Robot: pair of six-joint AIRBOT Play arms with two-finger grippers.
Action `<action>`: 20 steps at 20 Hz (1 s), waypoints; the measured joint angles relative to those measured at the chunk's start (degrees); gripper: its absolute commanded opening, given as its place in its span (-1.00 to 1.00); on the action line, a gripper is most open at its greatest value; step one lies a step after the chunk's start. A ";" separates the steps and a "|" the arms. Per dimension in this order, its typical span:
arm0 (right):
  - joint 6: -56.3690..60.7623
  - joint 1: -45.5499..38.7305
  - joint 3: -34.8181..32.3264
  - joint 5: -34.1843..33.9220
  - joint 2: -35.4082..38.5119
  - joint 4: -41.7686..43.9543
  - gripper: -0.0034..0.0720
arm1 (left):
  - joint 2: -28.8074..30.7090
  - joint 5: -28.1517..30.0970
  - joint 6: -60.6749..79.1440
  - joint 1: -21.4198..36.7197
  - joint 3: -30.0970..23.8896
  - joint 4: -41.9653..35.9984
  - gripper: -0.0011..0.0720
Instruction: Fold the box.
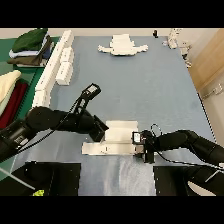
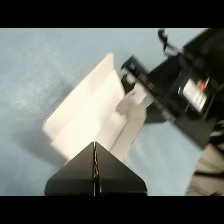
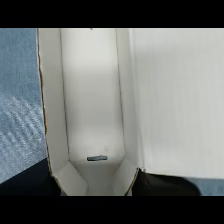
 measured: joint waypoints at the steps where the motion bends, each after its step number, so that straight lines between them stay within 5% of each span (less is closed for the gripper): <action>1: 0.02 0.00 0.00 0.00 0.00 0.00 0.42 | 1.64 -1.70 1.86 0.00 -0.17 2.71 -0.94; 3: 0.02 0.00 0.00 -0.02 0.00 0.00 0.43 | 4.28 -4.83 7.96 0.00 -0.79 6.71 -0.74; 4: 0.02 0.00 0.00 0.00 0.00 0.00 0.42 | 5.07 -6.14 11.69 0.13 -1.31 7.91 0.22; 5: 0.00 0.00 0.00 0.00 0.00 0.00 0.43 | 5.60 -6.60 15.15 0.52 -2.08 8.59 0.92; 11: 0.02 0.00 0.00 0.00 0.00 0.00 0.43 | 5.84 -5.38 29.97 5.68 -9.66 6.08 0.91; 20: 0.02 0.00 0.00 0.00 0.00 0.00 0.42 | -1.25 -0.33 46.69 3.02 -16.22 -2.45 0.91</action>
